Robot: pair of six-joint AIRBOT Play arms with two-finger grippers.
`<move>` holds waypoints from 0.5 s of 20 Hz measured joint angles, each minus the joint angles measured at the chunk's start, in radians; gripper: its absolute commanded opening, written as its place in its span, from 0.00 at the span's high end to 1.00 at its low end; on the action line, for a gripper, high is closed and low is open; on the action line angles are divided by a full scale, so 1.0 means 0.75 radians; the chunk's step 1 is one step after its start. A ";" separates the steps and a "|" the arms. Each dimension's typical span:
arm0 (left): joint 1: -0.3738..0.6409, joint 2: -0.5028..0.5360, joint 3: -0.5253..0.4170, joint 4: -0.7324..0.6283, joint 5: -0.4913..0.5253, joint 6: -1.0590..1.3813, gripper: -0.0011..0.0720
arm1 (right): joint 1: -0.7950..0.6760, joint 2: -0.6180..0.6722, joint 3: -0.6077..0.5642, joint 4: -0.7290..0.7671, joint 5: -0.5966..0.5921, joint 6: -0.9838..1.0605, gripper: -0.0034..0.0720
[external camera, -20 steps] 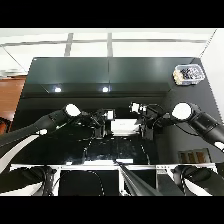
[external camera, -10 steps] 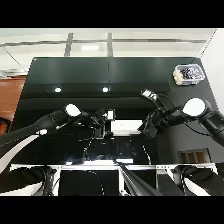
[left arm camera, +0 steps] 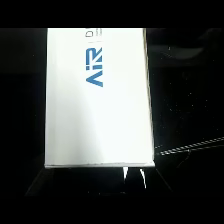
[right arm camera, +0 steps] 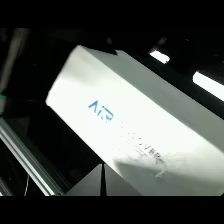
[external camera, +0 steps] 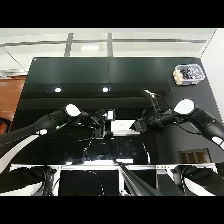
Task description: Fold the box and place the chain.
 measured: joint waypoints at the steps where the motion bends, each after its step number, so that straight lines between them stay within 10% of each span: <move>1: 0.000 0.000 0.000 0.000 0.000 0.001 0.32 | 0.002 -0.027 -0.006 -0.004 -0.009 0.006 0.94; 10: 0.001 0.000 0.000 0.001 -0.004 0.001 0.32 | 0.002 -0.103 -0.012 -0.018 -0.022 0.016 0.94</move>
